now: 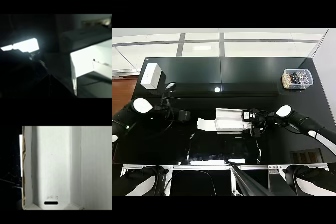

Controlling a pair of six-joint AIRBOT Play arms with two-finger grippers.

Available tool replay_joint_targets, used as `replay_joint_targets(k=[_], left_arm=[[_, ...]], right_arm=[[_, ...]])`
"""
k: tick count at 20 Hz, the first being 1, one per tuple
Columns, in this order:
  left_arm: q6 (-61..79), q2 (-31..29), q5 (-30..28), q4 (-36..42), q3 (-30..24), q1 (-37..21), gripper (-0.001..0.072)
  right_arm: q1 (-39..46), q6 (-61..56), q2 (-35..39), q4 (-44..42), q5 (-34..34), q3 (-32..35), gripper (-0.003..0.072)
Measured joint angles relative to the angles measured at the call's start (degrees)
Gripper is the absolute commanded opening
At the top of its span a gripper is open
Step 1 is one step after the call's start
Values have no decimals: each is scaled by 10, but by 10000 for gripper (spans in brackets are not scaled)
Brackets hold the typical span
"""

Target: Fold the box and place the chain.

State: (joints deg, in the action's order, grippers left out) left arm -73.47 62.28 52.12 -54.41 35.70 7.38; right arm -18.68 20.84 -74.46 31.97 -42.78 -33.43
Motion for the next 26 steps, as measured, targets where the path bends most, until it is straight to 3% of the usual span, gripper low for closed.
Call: replay_joint_targets(k=[5, 10, 15, 16, 18, 19, 26], left_arm=[[-32, 67, 15, 93, -29, -36, 25], [31, 145, 13, 188, -26, 9, 25], [121, 181, 53, 244, 2, 35, 29], [136, 183, 64, 248, 8, 33, 78], [156, 186, 89, 257, 21, 28, 547], [162, 186, 101, 259, 28, 27, 587], [165, 188, 139, 278, 49, 35, 557]], right_arm=[[0, 0, 0, 0, 0, 0, 407], [0, 0, 0, 0, 0, 0, 407], [0, 0, 0, 0, 0, 0, 407], [0, 0, 0, 0, 0, 0, 407], [0, 0, 0, 0, 0, 0, 407], [0, 0, 0, 0, 0, 0, 407], [0, 0, 0, 0, 0, 0, 407]])
